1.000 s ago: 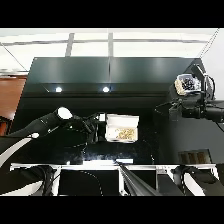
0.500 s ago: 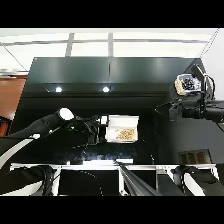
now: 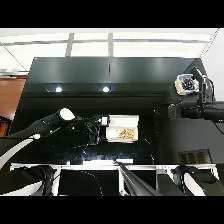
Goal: Fold the box and place the chain.
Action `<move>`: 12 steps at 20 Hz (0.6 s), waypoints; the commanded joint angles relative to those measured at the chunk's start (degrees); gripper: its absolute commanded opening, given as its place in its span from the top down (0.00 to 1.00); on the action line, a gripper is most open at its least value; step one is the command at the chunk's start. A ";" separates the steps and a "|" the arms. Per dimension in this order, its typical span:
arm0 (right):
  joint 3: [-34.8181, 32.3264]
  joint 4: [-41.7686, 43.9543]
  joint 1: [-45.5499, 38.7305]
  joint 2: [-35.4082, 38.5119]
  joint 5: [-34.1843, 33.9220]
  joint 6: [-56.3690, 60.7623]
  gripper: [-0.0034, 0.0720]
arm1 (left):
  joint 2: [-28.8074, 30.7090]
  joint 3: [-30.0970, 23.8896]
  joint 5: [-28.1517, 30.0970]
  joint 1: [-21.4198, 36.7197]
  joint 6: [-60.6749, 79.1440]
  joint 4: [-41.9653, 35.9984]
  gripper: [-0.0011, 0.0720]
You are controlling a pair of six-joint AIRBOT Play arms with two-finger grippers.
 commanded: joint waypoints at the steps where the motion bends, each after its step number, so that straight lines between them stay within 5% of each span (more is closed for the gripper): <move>1: -0.46 -4.92 3.39 -1.57 -7.43 6.14 0.02 | -0.04 0.02 0.50 -0.02 -0.04 0.07 0.42; 3: -0.28 -2.36 7.19 -5.51 -14.14 6.45 0.02 | -0.04 0.02 0.50 -0.02 -0.02 0.07 0.42; 8: 1.40 1.42 18.78 -18.40 -18.71 0.46 0.02 | -0.04 0.02 0.48 -0.02 -0.04 0.07 0.42; 12: 1.55 0.90 20.63 -16.57 -16.22 -18.03 0.02 | -0.04 0.02 0.42 -0.02 -0.04 0.04 0.42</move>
